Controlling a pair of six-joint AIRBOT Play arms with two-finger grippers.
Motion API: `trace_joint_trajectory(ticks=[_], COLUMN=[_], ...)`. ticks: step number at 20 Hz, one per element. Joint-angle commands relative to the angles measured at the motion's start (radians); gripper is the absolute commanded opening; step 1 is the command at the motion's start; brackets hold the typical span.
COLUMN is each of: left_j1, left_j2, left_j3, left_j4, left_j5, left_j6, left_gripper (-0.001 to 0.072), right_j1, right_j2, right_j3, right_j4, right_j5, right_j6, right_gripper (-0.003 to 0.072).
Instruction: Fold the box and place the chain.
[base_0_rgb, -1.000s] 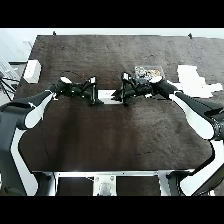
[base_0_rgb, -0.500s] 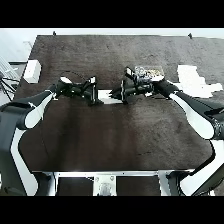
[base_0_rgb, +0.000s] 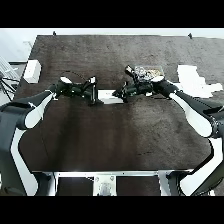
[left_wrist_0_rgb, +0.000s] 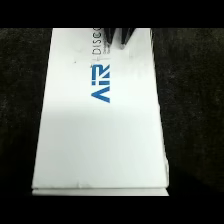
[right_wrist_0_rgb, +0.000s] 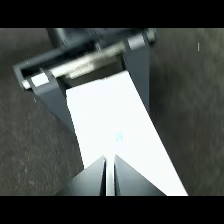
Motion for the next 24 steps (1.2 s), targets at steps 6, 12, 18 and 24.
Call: trace_joint_trajectory(ticks=[6,12,18,24], left_j1=[0.001,0.001,0.001,0.001], left_j2=[0.0,0.0,0.0,0.0], left_j3=[0.0,0.0,0.0,0.0], left_j4=[0.0,0.0,0.0,0.0], left_j5=[0.001,0.001,0.0,0.0], left_j6=[0.0,0.0,0.0,0.0], left_gripper=[0.035,0.035,0.035,0.035], right_j1=[0.029,-0.003,-0.048,-0.11], right_j2=[-0.01,0.066,0.291,0.574], right_j3=[0.024,0.074,0.035,-0.335], right_j4=[-0.262,0.034,0.08,0.08], right_j5=[-0.018,0.06,0.087,-0.136], right_j6=[0.252,0.131,0.173,0.225], right_gripper=[0.0061,0.0001,0.0,0.0])
